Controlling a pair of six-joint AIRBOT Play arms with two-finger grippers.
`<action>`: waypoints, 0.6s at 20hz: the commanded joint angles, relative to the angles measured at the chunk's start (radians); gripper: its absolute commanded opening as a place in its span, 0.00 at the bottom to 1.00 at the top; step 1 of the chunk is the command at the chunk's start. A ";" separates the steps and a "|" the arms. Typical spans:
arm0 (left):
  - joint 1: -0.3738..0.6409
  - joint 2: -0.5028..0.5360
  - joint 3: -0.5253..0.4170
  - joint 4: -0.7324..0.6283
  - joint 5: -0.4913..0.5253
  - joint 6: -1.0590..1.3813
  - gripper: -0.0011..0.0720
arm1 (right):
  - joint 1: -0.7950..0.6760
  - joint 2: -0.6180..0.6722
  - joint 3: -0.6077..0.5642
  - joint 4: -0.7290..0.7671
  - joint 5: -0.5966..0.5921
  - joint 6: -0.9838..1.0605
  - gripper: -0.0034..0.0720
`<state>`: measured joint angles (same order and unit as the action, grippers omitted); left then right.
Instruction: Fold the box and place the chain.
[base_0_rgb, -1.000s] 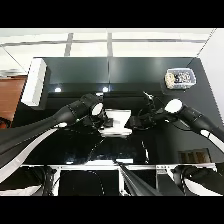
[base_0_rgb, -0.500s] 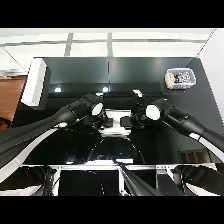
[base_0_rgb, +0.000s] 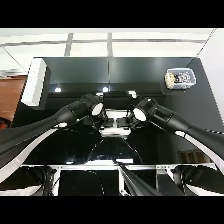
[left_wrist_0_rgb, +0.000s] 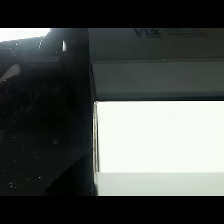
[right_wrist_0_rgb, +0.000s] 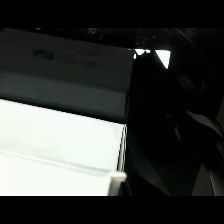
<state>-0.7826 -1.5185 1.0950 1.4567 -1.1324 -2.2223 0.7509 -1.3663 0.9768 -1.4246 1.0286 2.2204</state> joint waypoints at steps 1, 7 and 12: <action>0.000 0.000 0.001 0.001 0.002 0.000 0.05 | 0.011 -0.021 0.006 -0.031 0.011 0.055 0.37; 0.000 0.000 0.001 0.000 -0.001 0.000 0.05 | 0.011 -0.045 0.006 -0.042 0.034 0.115 0.37; 0.000 0.000 0.001 0.000 0.000 0.000 0.05 | 0.011 -0.045 0.006 -0.044 0.049 0.141 0.36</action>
